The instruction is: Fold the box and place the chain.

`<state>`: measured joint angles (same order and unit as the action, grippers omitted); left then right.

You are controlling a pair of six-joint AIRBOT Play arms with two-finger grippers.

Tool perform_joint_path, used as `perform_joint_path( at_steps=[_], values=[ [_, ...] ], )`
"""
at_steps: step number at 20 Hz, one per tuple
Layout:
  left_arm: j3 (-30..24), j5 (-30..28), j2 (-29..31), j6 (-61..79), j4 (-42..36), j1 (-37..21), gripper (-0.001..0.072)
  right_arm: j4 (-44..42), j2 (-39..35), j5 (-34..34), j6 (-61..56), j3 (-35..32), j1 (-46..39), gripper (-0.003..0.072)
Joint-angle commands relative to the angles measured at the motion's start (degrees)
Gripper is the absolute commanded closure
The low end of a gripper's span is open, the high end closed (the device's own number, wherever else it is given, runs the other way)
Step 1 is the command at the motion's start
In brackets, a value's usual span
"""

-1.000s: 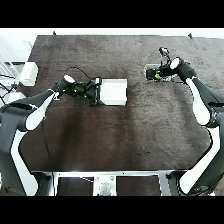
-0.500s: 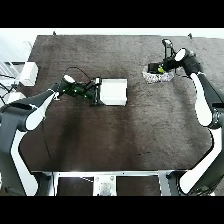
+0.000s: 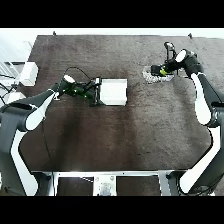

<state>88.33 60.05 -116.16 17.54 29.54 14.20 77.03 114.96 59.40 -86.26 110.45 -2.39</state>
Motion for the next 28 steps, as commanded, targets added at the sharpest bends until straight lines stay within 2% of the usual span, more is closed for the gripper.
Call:
perform_joint_path(
  at_steps=[1, 4, 5, 6, 7, 8, 15, 23, 28],
  values=[
    [0.0, 0.0, 0.0, 0.0, 0.0, 0.0, 0.0411, -0.1, 1.7, 1.2, -0.3, 0.0, 1.0, 0.0415],
    [0.0, 0.0, 0.0, 0.0, 0.0, 0.0, 0.0411, 0.0, 2.9, 2.1, -0.2, 0.0, 1.6, 0.0416],
    [0.0, 0.0, 0.0, 0.0, 0.0, 0.0, 0.0411, 0.0, 3.0, 1.5, 0.0, 0.0, 1.6, 0.0472],
    [0.0, 0.0, 0.0, 0.0, 0.0, 0.0, 0.0411, 0.3, 3.0, 0.6, 0.0, 0.1, 1.6, 0.06],
    [0.0, 0.0, 0.0, 0.0, 0.0, 0.0, 0.0411, 0.3, 3.0, 0.5, -0.1, 0.7, 1.5, 0.0663],
    [0.0, 0.0, 0.0, 0.0, 0.0, 0.0, 0.0411, 0.3, 2.9, 0.7, -0.1, 1.4, 1.2, 0.0677],
    [0.0, 0.0, 0.0, 0.0, 0.0, 0.0, 0.0411, 1.8, -3.1, 4.1, 0.0, 2.8, 1.2, 0.0678],
    [0.0, 0.0, 0.0, 0.0, 0.0, 0.0, 0.0411, 2.1, -18.9, 6.3, 4.3, 2.8, 1.3, 0.0679],
    [0.0, 0.0, 0.0, 0.0, 0.0, 0.0, 0.0411, 2.1, -29.0, 3.5, 7.5, 2.8, 1.6, 0.0679]
  ],
)
